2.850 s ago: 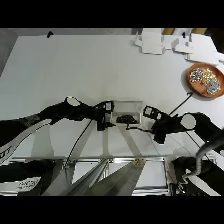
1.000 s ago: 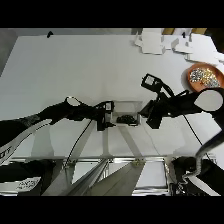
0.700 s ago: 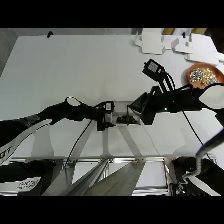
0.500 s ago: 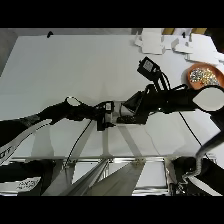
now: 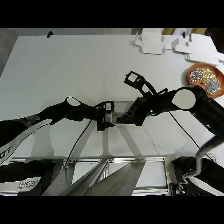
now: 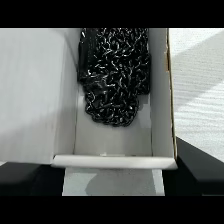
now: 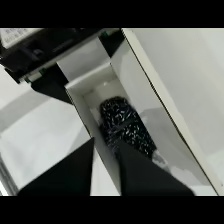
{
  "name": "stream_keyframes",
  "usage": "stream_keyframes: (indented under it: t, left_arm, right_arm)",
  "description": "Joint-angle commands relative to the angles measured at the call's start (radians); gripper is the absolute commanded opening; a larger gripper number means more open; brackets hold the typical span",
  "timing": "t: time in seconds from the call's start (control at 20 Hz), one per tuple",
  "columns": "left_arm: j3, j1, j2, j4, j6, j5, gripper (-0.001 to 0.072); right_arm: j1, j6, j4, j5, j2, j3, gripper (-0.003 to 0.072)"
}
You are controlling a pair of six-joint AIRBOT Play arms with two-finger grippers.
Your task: Fold the box and place the chain.
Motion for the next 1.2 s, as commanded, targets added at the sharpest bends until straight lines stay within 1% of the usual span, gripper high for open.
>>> stream_keyframes:
  t: [0.0, 0.1, 0.2, 0.3, 0.4, 0.55, 0.75, 0.85, 1.0, 1.15]
  left_arm:
    - [0.000, -0.001, 0.000, 0.000, 0.000, 0.000, 0.0319]
    - [0.000, -0.001, 0.000, 0.000, 0.000, 0.000, 0.0319]
    - [0.000, -0.001, 0.000, 0.000, 0.000, 0.000, 0.0319]
    - [0.000, -0.001, 0.000, 0.000, 0.000, 0.000, 0.0319]
    - [0.000, -0.001, 0.000, 0.000, 0.000, 0.000, 0.0319]
    - [0.000, -0.001, 0.000, 0.000, 0.000, 0.000, 0.0319]
    - [0.000, -0.001, 0.000, 0.000, 0.000, 0.000, 0.0319]
    - [0.000, -0.001, 0.000, 0.000, 0.000, 0.000, 0.0319]
    - [0.000, -0.001, 0.000, 0.000, 0.000, 0.000, 0.0319]
    - [0.000, -0.001, 0.000, 0.000, 0.000, 0.000, 0.0319]
  right_arm:
    - [0.002, 0.034, -0.035, 0.041, -0.021, -0.006, 0.0231]
    - [0.002, 0.068, -0.083, 0.061, -0.008, 0.021, 0.0224]
    - [0.002, 0.174, -0.236, 0.071, 0.009, 0.069, 0.0224]
    - [-0.017, 0.278, -0.394, 0.079, 0.026, 0.092, 0.0222]
    - [-0.069, 0.334, -0.481, 0.117, 0.026, 0.091, 0.0160]
    - [-0.191, 0.376, -0.492, 0.146, 0.024, 0.077, 0.0160]
    - [-0.342, 0.401, -0.492, 0.136, -0.005, 0.002, 0.0173]
    - [-0.396, 0.410, -0.488, 0.108, -0.045, -0.041, 0.0326]
    - [-0.444, 0.455, -0.489, 0.044, -0.106, -0.079, 0.0328]
    - [-0.467, 0.476, -0.490, 0.009, -0.161, -0.081, 0.0322]
